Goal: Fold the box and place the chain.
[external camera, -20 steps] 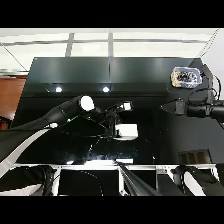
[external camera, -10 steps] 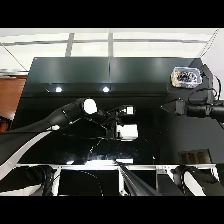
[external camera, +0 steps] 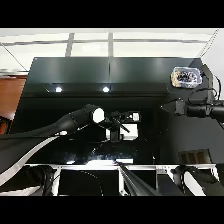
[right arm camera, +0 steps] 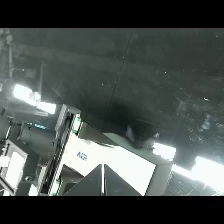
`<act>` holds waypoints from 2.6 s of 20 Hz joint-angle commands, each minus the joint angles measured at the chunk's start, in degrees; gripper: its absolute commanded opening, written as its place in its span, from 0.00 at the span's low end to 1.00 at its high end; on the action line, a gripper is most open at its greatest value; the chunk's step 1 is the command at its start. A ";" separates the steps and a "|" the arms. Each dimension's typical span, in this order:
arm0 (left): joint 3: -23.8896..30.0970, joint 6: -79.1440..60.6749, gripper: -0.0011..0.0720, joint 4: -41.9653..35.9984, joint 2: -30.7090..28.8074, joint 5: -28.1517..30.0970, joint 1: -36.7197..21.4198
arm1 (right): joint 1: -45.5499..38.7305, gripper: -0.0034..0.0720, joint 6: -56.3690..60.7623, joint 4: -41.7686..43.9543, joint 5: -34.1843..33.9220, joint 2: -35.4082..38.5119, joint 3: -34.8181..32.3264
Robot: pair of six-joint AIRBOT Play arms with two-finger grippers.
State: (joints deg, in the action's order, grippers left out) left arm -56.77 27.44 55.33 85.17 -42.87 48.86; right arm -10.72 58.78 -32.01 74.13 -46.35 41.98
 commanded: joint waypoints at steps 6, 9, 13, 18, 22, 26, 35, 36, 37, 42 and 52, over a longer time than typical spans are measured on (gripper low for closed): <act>-0.59 8.83 0.43 6.71 -3.98 -5.53 -9.60 | 0.00 0.07 0.00 0.00 -0.04 0.02 0.02; -2.19 12.04 0.43 11.10 -5.55 -5.79 -23.56 | 0.00 0.07 0.00 0.02 -0.94 0.02 0.02; -11.65 18.99 0.41 11.34 -1.14 -3.82 -45.88 | 0.00 0.07 0.20 0.04 -1.29 0.02 0.02; -38.36 26.99 0.41 13.00 16.39 -4.87 -62.71 | 0.00 0.07 3.21 0.46 -3.58 0.02 0.02; -55.36 37.64 0.41 23.80 29.99 -8.59 -67.19 | 0.00 0.07 3.91 0.48 -4.61 0.02 0.02; -61.40 38.53 0.41 21.20 37.20 -8.28 -68.48 | 0.00 0.07 3.91 0.42 -5.49 0.02 0.02; -61.70 49.18 0.99 21.62 30.45 -19.08 -67.67 | 0.00 0.07 2.23 0.22 -2.93 0.04 2.36; -61.70 51.63 0.99 21.05 28.15 -22.69 -67.65 | 0.00 0.07 2.25 0.22 -2.03 0.02 3.54; -61.68 54.21 0.98 20.28 25.53 -27.34 -67.63 | 0.00 0.07 2.25 0.00 -1.18 0.02 5.14; -60.48 60.35 0.05 12.20 14.38 -52.11 -67.60 | 0.00 0.07 4.24 -5.03 4.98 0.15 13.75; -1.66 43.39 0.05 10.14 -42.03 -13.62 -46.16 | 2.51 0.06 18.08 -34.91 -15.43 27.30 -4.76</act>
State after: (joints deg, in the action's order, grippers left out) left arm -78.61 76.49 65.25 59.05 -70.30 -4.45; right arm -8.58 74.24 -61.06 65.32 -26.57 46.39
